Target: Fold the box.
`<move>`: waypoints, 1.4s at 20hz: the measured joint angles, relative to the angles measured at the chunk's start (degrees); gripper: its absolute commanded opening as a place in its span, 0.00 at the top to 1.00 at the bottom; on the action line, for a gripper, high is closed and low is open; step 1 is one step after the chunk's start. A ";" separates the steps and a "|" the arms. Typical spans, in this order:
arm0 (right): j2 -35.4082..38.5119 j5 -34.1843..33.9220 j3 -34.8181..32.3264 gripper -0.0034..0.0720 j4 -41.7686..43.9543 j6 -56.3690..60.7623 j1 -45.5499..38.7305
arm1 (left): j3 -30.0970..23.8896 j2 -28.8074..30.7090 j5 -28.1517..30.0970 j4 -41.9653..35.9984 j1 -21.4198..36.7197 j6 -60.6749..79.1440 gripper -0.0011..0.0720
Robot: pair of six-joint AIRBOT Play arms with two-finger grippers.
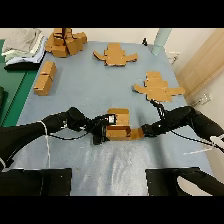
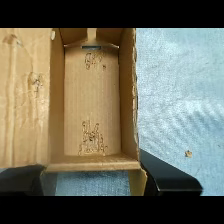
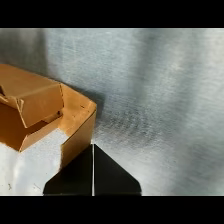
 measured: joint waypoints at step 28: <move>-7.30 5.46 14.95 0.44 -23.96 38.42 29.29 | -0.02 0.00 0.02 0.00 0.00 -0.02 0.26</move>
